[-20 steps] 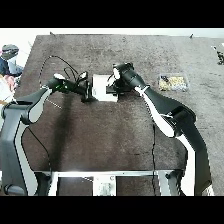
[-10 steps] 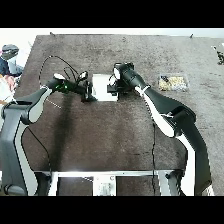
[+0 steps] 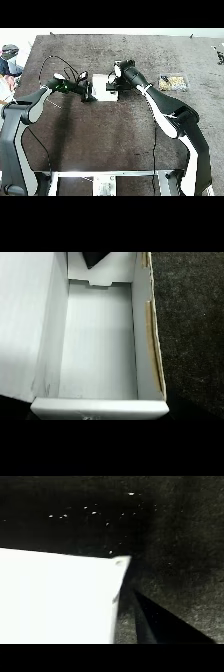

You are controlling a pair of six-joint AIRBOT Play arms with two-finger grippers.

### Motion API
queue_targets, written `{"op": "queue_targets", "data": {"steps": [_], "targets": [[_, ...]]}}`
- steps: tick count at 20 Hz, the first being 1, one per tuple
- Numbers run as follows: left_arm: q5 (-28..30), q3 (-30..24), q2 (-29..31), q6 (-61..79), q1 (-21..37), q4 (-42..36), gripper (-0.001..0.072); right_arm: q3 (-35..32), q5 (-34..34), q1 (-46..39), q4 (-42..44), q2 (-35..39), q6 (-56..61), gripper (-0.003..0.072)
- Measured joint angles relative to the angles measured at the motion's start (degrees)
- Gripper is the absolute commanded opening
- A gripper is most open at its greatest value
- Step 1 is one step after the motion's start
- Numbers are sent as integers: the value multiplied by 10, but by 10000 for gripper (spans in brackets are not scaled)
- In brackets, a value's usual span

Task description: Fold the box and place the chain.

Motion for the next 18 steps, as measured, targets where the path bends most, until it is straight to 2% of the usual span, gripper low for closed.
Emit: {"op": "queue_targets", "data": {"steps": [5,6,7,10,11,12,14,15,16,17,18], "targets": [[0,0,0,0,0,0,519,-1,-5,0,2,-14,-6,272],[0,0,0,0,0,0,519,-1,-5,-1,2,-17,-6,230],[0,0,0,0,0,0,519,-1,-6,-1,3,-19,-6,114],[0,0,0,0,0,0,519,-1,-6,-1,-1,-22,-6,107],[0,0,0,0,0,0,519,-1,-6,0,-3,-23,-6,35],[0,0,0,0,0,0,519,-1,-6,0,-4,-23,-5,9],[0,0,0,-1,0,0,519,-1,-2,0,-5,-24,0,9],[0,0,0,-1,0,0,519,-1,-2,0,-7,-24,1,77],[0,0,0,0,0,0,519,-1,-1,0,-9,-24,-2,265],[0,0,0,0,0,0,519,-1,0,0,-14,-23,-1,364],[0,0,0,0,0,0,519,-1,4,-1,-17,-21,0,368]]}}
